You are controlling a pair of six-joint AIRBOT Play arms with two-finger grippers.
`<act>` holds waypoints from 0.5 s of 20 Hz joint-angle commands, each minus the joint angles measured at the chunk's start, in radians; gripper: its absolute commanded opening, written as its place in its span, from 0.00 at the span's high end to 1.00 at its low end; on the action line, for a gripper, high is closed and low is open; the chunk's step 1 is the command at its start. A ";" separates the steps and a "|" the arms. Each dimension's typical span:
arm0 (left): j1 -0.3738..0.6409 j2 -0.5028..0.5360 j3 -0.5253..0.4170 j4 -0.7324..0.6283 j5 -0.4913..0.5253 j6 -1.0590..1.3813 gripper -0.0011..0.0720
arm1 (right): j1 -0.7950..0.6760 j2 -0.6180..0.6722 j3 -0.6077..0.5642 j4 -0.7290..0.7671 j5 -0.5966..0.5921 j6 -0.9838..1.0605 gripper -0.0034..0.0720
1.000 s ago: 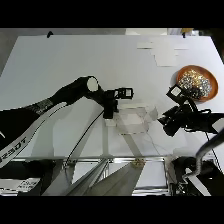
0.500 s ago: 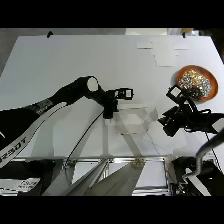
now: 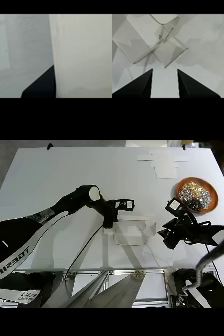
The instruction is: Fold the box and place the chain.
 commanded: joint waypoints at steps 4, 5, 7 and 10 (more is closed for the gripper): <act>-0.001 -0.013 0.003 0.008 -0.005 -0.002 0.98 | 0.001 0.001 0.001 0.001 0.019 -0.029 0.50; -0.001 -0.013 0.003 0.008 -0.005 -0.010 0.98 | 0.001 0.001 0.001 0.001 0.019 -0.029 0.50; -0.001 -0.012 0.003 0.008 -0.006 -0.013 0.98 | 0.001 0.001 0.001 0.000 0.019 -0.029 0.50; -0.001 -0.009 0.003 0.008 -0.005 -0.015 0.97 | 0.001 0.001 0.001 0.001 0.019 -0.030 0.50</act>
